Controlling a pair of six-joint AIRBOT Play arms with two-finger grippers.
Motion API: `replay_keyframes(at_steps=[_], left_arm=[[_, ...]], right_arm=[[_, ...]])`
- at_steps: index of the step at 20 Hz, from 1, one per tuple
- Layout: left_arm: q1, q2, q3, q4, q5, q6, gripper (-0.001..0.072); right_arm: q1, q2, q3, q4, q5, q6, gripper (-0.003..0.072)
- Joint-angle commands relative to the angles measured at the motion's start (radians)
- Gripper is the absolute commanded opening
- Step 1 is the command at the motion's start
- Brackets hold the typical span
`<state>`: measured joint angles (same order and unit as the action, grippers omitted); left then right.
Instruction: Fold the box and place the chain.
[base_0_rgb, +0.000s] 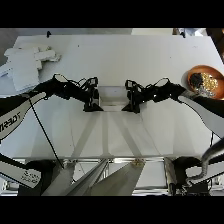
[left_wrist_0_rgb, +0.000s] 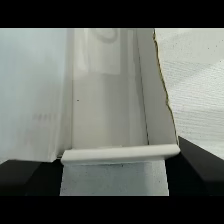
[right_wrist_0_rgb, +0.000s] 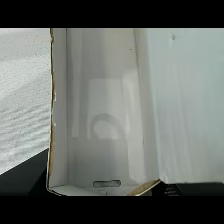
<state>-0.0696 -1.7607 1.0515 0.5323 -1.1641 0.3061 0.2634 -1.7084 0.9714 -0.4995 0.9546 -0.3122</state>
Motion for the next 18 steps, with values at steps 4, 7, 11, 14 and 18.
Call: replay_keyframes(at_steps=[4,7,11,14,18], left_arm=[[-0.001,0.000,0.000,0.000,-0.006,0.000,0.0563],[-0.001,0.000,0.000,0.000,-0.006,0.000,0.0562],[-0.001,0.000,0.000,0.000,-0.006,0.000,0.0562],[-0.001,0.000,0.000,0.000,-0.006,0.000,0.0561],[-0.001,0.000,0.000,0.000,-0.006,0.000,0.0507]], right_arm=[[0.001,0.000,0.001,0.000,0.000,0.000,0.0435],[0.001,0.000,0.001,0.000,0.000,0.000,0.0435],[0.001,0.000,0.001,0.000,0.000,0.000,0.0435],[0.001,0.000,0.001,0.000,-0.001,0.000,0.0434],[0.001,0.000,0.001,0.000,0.000,0.000,0.0434]])
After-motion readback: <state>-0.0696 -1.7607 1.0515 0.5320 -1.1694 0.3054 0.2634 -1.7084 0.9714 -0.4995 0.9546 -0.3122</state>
